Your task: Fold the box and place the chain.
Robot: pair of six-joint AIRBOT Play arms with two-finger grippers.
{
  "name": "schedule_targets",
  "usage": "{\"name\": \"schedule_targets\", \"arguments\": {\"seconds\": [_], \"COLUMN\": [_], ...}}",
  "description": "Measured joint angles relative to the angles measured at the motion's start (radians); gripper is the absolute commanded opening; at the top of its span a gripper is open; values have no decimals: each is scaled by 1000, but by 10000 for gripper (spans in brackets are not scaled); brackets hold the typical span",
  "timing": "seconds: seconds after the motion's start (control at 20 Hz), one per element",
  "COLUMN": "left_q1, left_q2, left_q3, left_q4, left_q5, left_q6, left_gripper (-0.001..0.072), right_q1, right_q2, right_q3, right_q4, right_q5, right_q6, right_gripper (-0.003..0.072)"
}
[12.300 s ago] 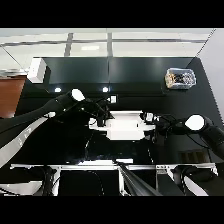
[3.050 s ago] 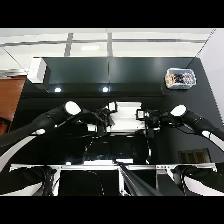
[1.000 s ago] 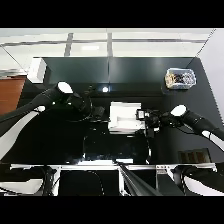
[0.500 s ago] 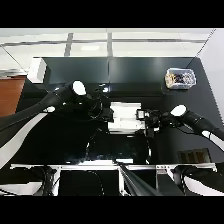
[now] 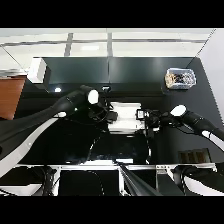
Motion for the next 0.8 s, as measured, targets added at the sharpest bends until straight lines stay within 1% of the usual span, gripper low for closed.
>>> {"name": "schedule_targets", "arguments": {"seconds": [0.15, 0.3, 0.45, 0.6, 0.65, 0.7, 0.8], "left_q1": [-66, -111, -146, -172, -178, -181, -185], "left_q2": [-5, -25, -69, -93, -97, -100, -104], "left_q3": [30, 75, 127, 153, 157, 160, 164], "left_q4": [148, 239, 276, 289, 290, 288, 284], "left_q5": [-25, -76, -130, -150, -150, -151, -151], "left_q6": [-154, -250, -310, -393, -413, -428, -457], "left_gripper": [447, 446, 446, 444, 424, 364, 336], "right_q1": [0, 0, 0, 0, 0, 0, 0], "right_q2": [0, 0, 0, 0, 0, 0, 0], "right_q3": [0, 0, 0, 0, 0, 0, 0], "right_q4": [0, 0, 0, -1, -1, -1, -1], "right_q5": [0, 0, 1, 1, 1, 1, 1], "right_q6": [0, 0, 0, 0, 0, 0, 0], "right_gripper": [238, 238, 238, 237, 238, 238, 238]}}
